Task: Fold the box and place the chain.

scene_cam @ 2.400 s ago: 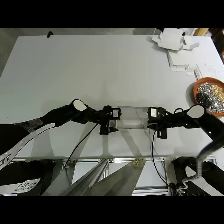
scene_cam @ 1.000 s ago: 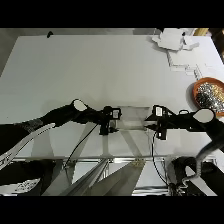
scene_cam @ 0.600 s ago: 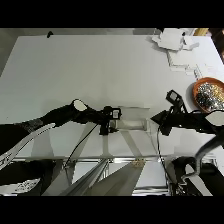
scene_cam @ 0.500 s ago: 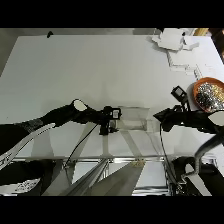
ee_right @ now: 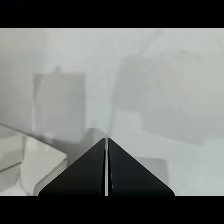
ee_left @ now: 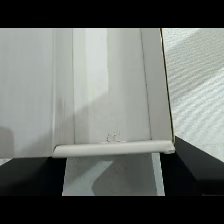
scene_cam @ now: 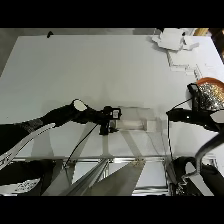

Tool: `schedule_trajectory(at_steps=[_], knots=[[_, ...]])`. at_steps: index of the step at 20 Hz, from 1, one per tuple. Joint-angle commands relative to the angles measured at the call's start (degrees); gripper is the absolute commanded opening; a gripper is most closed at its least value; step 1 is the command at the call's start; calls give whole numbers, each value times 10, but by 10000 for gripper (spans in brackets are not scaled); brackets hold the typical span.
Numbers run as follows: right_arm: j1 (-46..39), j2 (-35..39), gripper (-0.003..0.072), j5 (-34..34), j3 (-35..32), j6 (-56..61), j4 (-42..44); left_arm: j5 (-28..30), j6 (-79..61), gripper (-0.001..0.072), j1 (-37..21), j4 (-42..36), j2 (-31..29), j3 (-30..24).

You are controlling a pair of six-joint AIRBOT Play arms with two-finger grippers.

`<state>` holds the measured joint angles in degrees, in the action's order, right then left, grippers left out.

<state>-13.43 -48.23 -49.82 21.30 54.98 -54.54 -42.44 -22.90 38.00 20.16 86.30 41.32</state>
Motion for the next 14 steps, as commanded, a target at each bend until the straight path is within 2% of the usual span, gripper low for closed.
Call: schedule_trajectory(at_steps=[1,5,14], knots=[[-4,-57,19,-44,0,52,3,0,0,254,0,0,0,0],[3,-102,19,-99,0,52,38,0,0,254,0,0,0,0],[36,-99,22,-140,0,52,58,0,0,254,0,0,0,0]])
